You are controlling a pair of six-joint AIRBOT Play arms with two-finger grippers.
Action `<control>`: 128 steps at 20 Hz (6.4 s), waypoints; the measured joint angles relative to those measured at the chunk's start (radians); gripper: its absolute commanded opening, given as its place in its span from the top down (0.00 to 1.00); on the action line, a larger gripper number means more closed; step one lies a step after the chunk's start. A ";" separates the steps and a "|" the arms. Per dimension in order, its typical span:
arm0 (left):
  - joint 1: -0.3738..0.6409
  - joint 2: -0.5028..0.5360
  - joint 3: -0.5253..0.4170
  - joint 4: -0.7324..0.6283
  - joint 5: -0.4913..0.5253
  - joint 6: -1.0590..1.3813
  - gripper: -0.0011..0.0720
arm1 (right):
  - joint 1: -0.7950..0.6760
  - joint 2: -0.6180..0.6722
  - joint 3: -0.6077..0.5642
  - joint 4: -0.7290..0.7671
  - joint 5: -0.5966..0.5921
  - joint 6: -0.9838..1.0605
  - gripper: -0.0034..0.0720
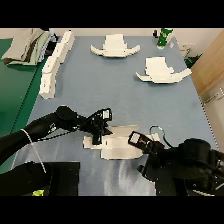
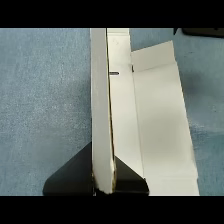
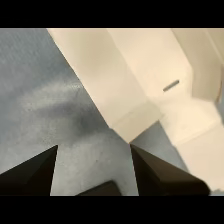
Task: Fold the box.
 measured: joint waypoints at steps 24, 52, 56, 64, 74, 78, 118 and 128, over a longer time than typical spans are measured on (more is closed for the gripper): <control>0.000 0.000 -0.001 0.000 0.000 0.000 0.97 | 0.087 -0.188 0.034 -0.466 0.139 0.457 0.01; 0.000 0.000 -0.001 0.000 0.000 0.000 0.97 | -0.649 -0.180 -0.027 0.529 0.154 -1.142 0.00; 0.000 0.000 -0.001 0.000 0.000 0.000 0.97 | -0.682 -0.186 -0.052 0.584 0.163 -1.249 0.00; 0.000 0.000 -0.001 0.000 0.001 0.000 0.97 | -0.694 -0.193 -0.061 0.584 0.177 -1.299 0.01; 0.000 0.000 -0.001 0.000 0.000 0.000 0.97 | -0.693 -0.294 -0.061 0.681 0.203 -1.424 0.01; 0.000 0.000 -0.001 0.000 0.000 0.000 0.97 | -0.684 -0.304 -0.061 0.682 0.204 -1.432 0.01; 0.000 0.000 -0.001 0.000 0.001 0.000 0.97 | -0.636 -0.393 -0.061 0.629 0.282 -1.435 0.26; 0.000 0.000 -0.001 0.000 0.000 0.000 0.97 | -0.636 -0.393 -0.061 0.629 0.282 -1.435 0.26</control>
